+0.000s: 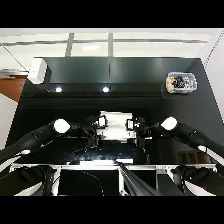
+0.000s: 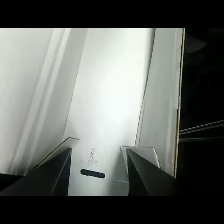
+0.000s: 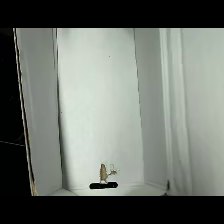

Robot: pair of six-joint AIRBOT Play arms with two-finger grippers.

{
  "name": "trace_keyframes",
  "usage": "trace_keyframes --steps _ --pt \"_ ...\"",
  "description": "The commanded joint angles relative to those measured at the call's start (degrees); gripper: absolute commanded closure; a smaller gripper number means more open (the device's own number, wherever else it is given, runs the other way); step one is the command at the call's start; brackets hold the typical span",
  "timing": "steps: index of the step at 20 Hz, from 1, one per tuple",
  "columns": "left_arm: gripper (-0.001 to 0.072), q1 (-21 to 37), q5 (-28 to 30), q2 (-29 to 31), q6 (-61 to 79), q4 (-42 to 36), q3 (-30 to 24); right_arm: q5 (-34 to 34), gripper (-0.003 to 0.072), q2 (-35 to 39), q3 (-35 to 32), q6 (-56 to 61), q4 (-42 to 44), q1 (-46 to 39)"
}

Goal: Fold the box and place the chain.

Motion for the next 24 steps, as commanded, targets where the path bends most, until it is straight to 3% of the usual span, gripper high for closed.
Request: trace_keyframes --steps 1,2,5,7,8,12,16,20,24 --pt "0.0349 0.0 -0.4 0.0 0.0 0.2 0.0 0.0 0.0157 0.0 0.0 0.0 0.0 0.0" --pt "0.0465 0.0 -0.4 0.0 0.0 0.2 0.0 0.0 0.0157 0.0 0.0 0.0 0.0 0.0" --pt "0.0406 0.0 -0.3 0.0 0.0 0.5 0.1 0.0 0.0157 0.0 0.0 0.0 0.0 0.0" --pt "0.0642 0.3 -0.5 0.9 -0.6 4.3 0.1 0.0 0.0157 0.0 0.0 0.0 0.0 0.0" --pt "0.0678 0.8 -0.9 2.0 -2.9 6.8 0.1 0.0 0.0157 0.0 0.0 0.0 0.0 0.0" --pt "0.0678 7.2 -8.5 10.0 -19.3 13.9 0.1 0.0 0.0157 0.0 0.0 0.0 0.1 0.0" --pt "0.0678 20.9 -17.4 19.4 -38.9 16.0 0.1 0.0 0.0157 0.0 0.0 0.0 0.0 0.0" --pt "0.0678 37.4 -23.6 19.9 -58.1 20.4 -0.5 0.0 0.0157 0.0 0.0 0.0 0.0 0.0" --pt "0.0679 44.6 -22.2 18.8 -72.0 18.4 -4.2 0.0 0.0157 0.0 0.0 0.0 0.0 0.0"
